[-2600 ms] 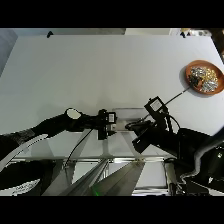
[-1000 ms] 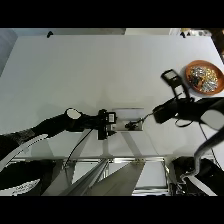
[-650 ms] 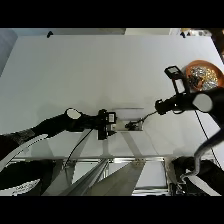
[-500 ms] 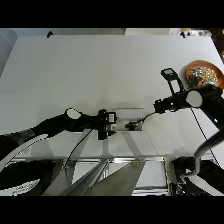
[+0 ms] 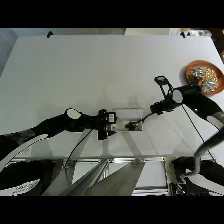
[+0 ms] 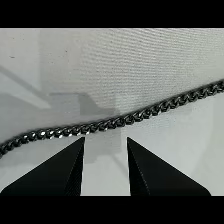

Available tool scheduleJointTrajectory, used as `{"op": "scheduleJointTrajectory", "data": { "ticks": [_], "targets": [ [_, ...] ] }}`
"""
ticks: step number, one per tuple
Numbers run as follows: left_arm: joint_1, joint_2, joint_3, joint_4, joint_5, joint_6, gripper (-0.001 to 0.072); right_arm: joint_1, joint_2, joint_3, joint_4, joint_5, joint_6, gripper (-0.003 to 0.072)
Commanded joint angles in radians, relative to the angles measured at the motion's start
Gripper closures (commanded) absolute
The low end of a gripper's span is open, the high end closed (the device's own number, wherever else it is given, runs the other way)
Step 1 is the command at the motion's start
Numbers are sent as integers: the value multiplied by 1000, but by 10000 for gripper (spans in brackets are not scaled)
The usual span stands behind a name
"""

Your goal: Fold the box and place the chain.

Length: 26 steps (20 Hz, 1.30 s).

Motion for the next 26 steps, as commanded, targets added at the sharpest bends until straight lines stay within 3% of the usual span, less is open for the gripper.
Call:
{"op": "scheduleJointTrajectory", "data": {
  "ticks": [1, 2, 9, 12, 15, 16, 17, 19, 26],
  "targets": [
    [0, 0, 0, 0, 0, 0, 336, 0, -40, -1, -13, -17, 16, 401],
    [0, 0, 0, 0, 0, 0, 336, 0, -46, -2, -13, -24, 26, 368],
    [0, 0, 0, 0, 0, 0, 336, 0, -46, -8, -13, -76, 33, 369],
    [0, 0, 0, 0, 0, 0, 336, 0, -46, -18, -13, -72, 37, 427],
    [0, 0, 0, 0, 0, 0, 336, 0, -46, -51, -13, -78, 51, 430],
    [0, 0, 0, 0, 0, 0, 336, 0, -46, -55, -13, -79, 55, 451],
    [0, 0, 0, 0, 0, 0, 336, 0, -44, -55, -13, -79, 55, 537],
    [0, 0, 0, 0, 0, 0, 336, 0, -41, -55, -13, -71, 55, 634],
    [0, 0, 0, 0, 0, 0, 336, 0, 42, -55, -13, -55, 49, 668]
  ]
}}
